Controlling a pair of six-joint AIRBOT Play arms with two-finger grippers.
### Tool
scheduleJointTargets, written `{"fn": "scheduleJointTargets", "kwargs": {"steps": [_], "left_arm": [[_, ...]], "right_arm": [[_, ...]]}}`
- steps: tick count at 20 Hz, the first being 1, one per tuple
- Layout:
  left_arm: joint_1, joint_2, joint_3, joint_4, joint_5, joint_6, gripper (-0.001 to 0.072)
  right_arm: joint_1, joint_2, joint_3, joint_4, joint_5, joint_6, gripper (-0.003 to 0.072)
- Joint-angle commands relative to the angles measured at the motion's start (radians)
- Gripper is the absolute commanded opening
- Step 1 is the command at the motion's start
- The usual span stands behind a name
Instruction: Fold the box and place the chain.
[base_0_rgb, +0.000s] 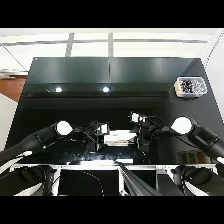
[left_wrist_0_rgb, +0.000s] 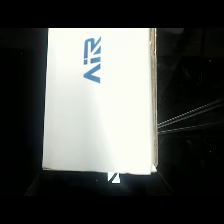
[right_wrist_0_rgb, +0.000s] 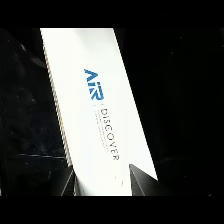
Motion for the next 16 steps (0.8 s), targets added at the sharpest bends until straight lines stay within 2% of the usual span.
{"fn": "scheduleJointTargets", "kwargs": {"steps": [1,16], "left_arm": [[0.0,0.0,0.0,0.0,0.0,0.0,0.0349],[0.0,0.0,0.0,0.0,0.0,-0.001,0.0349]], "right_arm": [[0.001,-0.001,0.0,-0.007,0.011,0.005,0.0388],[0.001,-0.001,0.0,-0.007,0.019,0.006,0.039]]}}
